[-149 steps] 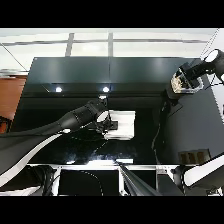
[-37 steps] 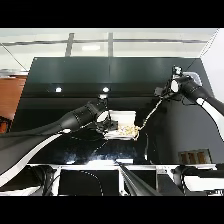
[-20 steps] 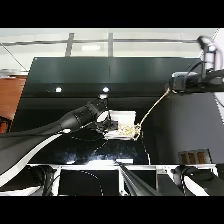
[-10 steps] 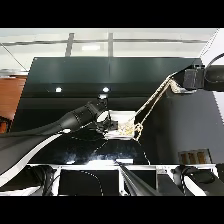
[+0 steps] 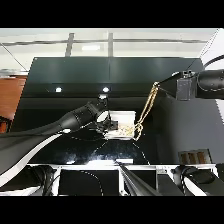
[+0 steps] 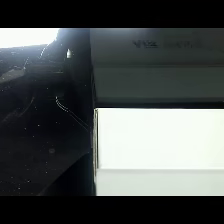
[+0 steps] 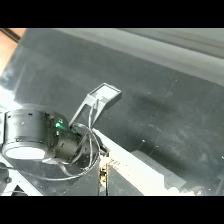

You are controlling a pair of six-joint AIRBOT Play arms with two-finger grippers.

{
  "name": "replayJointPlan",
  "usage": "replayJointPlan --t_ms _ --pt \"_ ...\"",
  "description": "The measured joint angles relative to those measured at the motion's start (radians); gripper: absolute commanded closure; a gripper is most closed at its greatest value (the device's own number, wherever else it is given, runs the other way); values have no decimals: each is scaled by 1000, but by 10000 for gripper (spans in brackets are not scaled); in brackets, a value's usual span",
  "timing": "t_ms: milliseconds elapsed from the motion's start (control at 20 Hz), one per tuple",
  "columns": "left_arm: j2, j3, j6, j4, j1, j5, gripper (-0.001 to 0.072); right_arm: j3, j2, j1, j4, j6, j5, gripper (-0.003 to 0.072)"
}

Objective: Fold the box and place the chain.

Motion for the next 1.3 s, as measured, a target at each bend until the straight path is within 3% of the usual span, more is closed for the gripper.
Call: replayJointPlan --t_ms 650,900,1150,1200,1250,1300 --pt "0 0 0 0 0 2 680 -21 -11 58 108 -20 -18 670" --pt "0 0 0 0 0 3 680 -153 -29 119 100 -26 -94 670" --pt "0 0 0 0 0 4 680 -389 -34 144 76 -33 -246 668" --pt "0 0 0 0 0 4 680 -441 -34 147 74 -34 -275 607" --pt "0 0 0 0 0 3 681 -481 -35 149 71 -35 -294 338" --pt "0 0 0 0 0 4 680 -513 -35 151 72 -36 -310 242"
